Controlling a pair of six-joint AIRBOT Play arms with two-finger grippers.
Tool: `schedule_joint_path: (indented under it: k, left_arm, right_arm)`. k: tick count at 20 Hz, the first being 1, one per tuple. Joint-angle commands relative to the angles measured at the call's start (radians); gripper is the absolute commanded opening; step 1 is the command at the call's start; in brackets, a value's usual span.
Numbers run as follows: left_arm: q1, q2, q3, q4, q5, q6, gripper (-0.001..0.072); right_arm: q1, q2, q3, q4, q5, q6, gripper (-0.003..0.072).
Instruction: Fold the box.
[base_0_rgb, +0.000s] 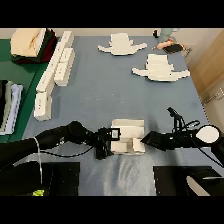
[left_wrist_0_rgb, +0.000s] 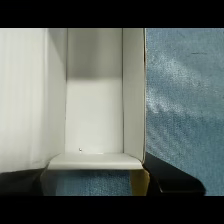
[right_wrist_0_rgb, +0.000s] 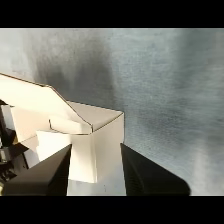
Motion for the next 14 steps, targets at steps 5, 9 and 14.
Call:
schedule_joint_path:
  k: [5, 9, 14]
  left_arm:
    - [0.001, 0.001, 0.000, 0.000, 0.000, 0.000, 0.0522]
    - [0.001, 0.001, 0.000, 0.000, 0.000, 0.000, 0.0522]
    - [0.001, 0.001, 0.000, 0.000, 0.000, 0.000, 0.0522]
  right_arm:
    - [0.227, -0.153, 0.107, -0.195, -0.071, 0.145, 0.0400]
    - [0.443, -0.277, 0.252, -0.484, -0.044, 0.486, 0.0400]
    - [0.645, -0.512, 0.403, -0.666, 0.059, 0.719, 0.0399]
